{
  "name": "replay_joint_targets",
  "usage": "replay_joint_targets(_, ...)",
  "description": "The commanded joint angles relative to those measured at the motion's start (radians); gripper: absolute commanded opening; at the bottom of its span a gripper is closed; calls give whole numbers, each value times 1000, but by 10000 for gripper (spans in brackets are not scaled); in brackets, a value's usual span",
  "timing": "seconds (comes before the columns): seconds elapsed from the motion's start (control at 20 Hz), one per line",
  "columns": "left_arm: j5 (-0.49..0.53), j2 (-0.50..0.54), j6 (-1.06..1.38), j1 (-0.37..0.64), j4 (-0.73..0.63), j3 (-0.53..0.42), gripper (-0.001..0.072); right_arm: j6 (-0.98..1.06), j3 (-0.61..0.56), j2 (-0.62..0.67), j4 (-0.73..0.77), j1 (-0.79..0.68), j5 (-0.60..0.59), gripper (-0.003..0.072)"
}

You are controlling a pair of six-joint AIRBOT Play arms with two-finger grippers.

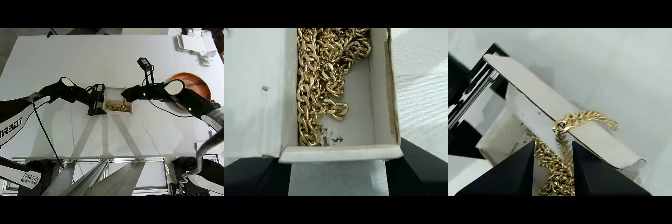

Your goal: Fold the box and place the chain.

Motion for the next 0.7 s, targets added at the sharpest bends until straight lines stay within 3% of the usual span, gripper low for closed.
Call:
replay_joint_targets(0.0,0,0,0,0,0,0,214,42,4,-24,3,1,-34,221)
replay_joint_targets(0.25,0,0,0,0,1,0,214,41,4,-24,2,1,-25,219)
replay_joint_targets(0.3,0,0,0,0,0,0,214,41,4,-24,2,1,-31,193)
replay_joint_targets(0.4,0,0,0,0,0,0,214,40,4,-24,3,2,-29,13)
replay_joint_targets(0.65,0,0,0,0,0,0,214,-48,4,22,22,2,75,11)
